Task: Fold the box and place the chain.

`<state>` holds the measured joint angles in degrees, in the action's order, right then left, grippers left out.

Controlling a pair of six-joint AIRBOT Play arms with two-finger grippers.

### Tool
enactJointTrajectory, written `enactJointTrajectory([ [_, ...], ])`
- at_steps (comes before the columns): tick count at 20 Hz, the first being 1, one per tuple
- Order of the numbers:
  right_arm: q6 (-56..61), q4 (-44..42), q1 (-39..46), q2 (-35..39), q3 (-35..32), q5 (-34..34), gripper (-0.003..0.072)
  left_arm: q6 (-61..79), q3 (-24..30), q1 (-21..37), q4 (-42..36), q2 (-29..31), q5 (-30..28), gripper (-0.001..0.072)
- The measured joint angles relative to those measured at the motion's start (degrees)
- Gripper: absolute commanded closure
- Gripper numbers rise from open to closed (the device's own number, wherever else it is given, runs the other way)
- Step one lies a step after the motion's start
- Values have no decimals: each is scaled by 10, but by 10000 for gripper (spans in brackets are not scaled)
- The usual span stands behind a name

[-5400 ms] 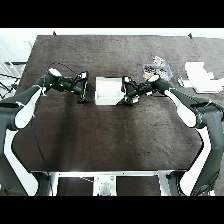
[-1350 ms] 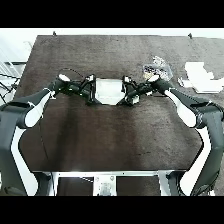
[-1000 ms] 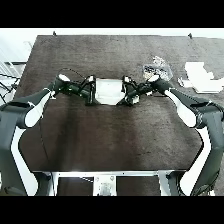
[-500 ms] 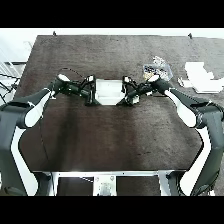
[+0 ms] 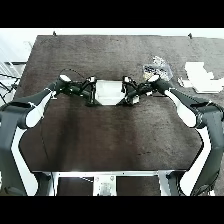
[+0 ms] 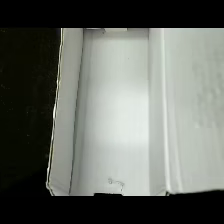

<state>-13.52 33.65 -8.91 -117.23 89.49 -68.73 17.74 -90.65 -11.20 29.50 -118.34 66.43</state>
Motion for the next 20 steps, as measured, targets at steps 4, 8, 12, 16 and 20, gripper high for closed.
enactJointTrajectory([
  [4,0,0,0,0,0,1,166,-3,0,0,2,0,-5,19],
  [8,0,0,0,0,0,1,166,-3,0,0,-2,0,-7,285],
  [12,-1,0,0,0,0,1,166,-2,0,0,-4,0,-9,424],
  [16,-1,0,0,0,0,1,166,-2,0,0,-4,0,-10,424],
  [20,0,0,0,0,0,1,166,-2,0,0,-3,0,-10,424],
])
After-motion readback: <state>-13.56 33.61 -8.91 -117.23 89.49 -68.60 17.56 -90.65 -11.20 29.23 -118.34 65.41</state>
